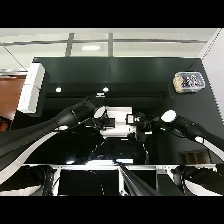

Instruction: Fold the box and place the chain.

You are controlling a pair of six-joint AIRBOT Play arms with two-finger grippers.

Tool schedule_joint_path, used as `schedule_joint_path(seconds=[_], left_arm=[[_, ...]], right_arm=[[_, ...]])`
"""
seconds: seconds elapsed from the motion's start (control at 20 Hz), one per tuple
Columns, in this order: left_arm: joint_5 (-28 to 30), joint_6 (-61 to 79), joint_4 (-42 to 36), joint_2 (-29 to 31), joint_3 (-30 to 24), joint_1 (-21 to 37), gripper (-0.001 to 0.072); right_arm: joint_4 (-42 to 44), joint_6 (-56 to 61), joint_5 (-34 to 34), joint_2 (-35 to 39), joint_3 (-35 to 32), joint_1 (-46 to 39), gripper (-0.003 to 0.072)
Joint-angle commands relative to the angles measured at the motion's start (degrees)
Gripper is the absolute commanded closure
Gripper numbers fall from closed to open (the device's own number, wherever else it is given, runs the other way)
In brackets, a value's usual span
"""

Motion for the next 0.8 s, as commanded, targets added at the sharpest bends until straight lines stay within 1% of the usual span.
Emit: schedule_joint_path(seconds=[0.0, 0.05, 0.1, 0.2, 0.25, 0.45, 0.5, 0.55, 0.65, 0.7, 0.75], left_arm=[[-0.3, -0.7, 0.0, 0.0, 0.1, -0.1, 0.0686], [-0.3, -0.7, 0.0, 0.0, 0.1, -0.1, 0.0686], [-0.3, -0.7, 0.0, 0.0, 0.1, -0.1, 0.0686], [-0.3, -0.7, 0.1, 0.0, 0.1, 0.0, 0.0686], [-0.3, -0.7, 0.3, 0.0, 0.1, 0.0, 0.0686], [-0.3, -0.7, 0.4, 0.0, 0.1, -0.1, 0.0686], [-0.3, -0.7, 0.4, 0.0, 0.1, -0.1, 0.0686], [-0.3, -0.7, 0.4, 0.0, 0.1, -0.1, 0.0686], [-0.3, -0.7, 0.4, 0.0, 0.1, -0.1, 0.0685], [-0.4, -0.7, 0.3, 0.0, 0.1, -0.1, 0.0685], [-0.3, -0.7, 0.1, 0.0, 0.1, -0.1, 0.0686]], right_arm=[[0.0, 0.0, -0.1, 0.0, 0.0, 0.0, 0.0239], [0.0, 0.2, -0.1, 0.0, 0.0, 0.0, 0.0172], [0.0, 1.0, -0.1, 0.2, 0.0, 0.0, -0.0034], [-1.0, 3.1, -0.1, 1.6, 0.0, -0.2, -0.0034], [-3.0, 5.3, 0.1, 2.7, 0.0, -0.2, -0.0034], [-19.5, 15.9, 4.2, 8.3, 0.0, -0.2, -0.0034], [-22.0, 16.5, 4.9, 8.9, 0.0, -0.2, -0.0034], [-23.1, 16.5, 5.0, 9.0, 0.0, -0.2, -0.0034], [-22.7, 15.3, 4.0, 8.9, 0.0, -0.1, -0.0034], [-20.9, 14.4, 3.6, 8.9, 0.0, -0.1, -0.0034], [-18.8, 13.7, 3.1, 8.9, 0.0, -0.1, -0.0016]])
